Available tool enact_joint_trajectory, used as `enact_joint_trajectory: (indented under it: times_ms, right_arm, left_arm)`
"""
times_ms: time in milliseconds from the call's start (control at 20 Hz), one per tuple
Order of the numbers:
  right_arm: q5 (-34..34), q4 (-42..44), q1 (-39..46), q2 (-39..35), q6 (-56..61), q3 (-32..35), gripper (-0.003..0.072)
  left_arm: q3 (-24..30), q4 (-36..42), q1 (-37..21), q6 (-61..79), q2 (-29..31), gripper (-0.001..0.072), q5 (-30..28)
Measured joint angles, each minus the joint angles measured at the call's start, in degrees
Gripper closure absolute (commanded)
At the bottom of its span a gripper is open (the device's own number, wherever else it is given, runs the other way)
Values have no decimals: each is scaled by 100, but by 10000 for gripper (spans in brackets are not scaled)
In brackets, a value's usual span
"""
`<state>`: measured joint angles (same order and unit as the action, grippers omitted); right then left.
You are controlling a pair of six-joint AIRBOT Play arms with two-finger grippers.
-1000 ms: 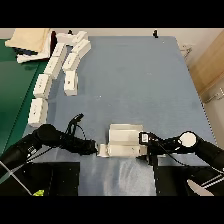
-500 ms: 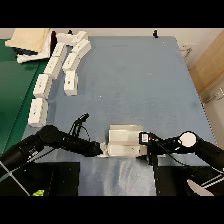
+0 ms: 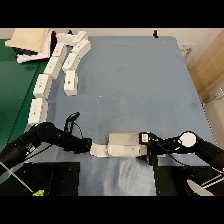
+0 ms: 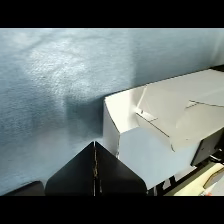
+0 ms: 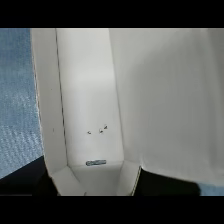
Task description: Fold the box.
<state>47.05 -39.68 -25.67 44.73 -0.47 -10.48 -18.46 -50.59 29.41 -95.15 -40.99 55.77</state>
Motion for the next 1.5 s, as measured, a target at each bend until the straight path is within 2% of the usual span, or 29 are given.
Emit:
enact_joint_trajectory:
  times_ms: [500,800,1150,1500]
  right_arm:
    - [2,0,0,0,0,0,173]
    - [2,0,0,0,0,0,174]
    - [0,0,0,0,0,0,174]
    - [0,0,2,0,0,0,173]
  left_arm:
    - [0,313,651,90,-704,694,-518]
    - [0,485,780,184,-758,694,-651]
    - [-11,1530,798,1016,-649,693,-680]
    - [-11,1714,664,1156,-619,691,-590]
